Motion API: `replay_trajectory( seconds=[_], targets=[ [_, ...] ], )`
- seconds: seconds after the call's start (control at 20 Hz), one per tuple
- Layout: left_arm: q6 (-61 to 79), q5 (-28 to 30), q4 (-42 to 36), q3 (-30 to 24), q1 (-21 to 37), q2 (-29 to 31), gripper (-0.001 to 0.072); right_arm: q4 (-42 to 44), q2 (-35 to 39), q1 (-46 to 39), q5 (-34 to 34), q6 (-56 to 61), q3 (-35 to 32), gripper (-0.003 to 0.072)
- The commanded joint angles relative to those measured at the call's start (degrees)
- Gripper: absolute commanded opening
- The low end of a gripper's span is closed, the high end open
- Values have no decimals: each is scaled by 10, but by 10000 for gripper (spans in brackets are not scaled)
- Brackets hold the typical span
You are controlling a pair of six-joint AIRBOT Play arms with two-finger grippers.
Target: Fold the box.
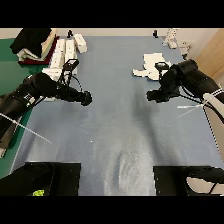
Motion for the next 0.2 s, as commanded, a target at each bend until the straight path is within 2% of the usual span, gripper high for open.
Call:
replay_trajectory(
  seconds=[0.0, 0.15],
  targets=[
    [0, 2, 0, 0, 0, 0, 696, 0, 0, 0, 0, 0, 0, 19],
    [0, 2, 0, 0, 0, 0, 696, 0, 0, 0, 0, 0, 0, 19]
  ],
)
